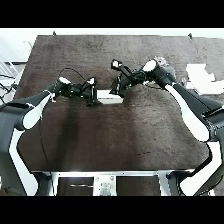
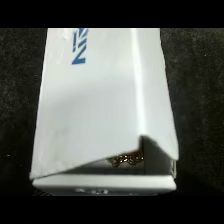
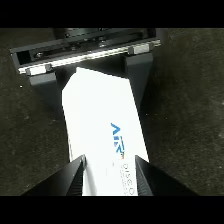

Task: Fold the box and place the chain.

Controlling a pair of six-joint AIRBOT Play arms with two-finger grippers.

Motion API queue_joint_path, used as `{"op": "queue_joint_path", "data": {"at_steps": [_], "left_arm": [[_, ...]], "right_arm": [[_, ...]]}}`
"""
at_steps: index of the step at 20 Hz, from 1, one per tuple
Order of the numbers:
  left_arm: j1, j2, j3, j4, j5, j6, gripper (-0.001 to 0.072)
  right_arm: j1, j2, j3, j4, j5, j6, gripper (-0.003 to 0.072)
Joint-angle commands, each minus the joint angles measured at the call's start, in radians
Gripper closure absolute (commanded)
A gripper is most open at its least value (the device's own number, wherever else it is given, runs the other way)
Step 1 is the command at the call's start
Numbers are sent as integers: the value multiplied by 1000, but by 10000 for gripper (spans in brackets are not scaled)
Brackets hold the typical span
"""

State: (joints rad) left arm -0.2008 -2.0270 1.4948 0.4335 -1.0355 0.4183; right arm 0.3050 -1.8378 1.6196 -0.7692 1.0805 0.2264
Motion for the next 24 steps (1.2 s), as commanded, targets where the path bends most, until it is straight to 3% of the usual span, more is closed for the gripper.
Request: {"op": "queue_joint_path", "data": {"at_steps": [1,21,24], "left_arm": [[-1,0,0,0,-1,1,288],[-1,0,0,0,-1,1,288],[-1,0,0,0,-1,1,288]], "right_arm": [[1,1,0,-1,-41,1,300],[26,-4,-85,-5,-40,9,317],[26,-3,-89,6,-40,8,231]]}}
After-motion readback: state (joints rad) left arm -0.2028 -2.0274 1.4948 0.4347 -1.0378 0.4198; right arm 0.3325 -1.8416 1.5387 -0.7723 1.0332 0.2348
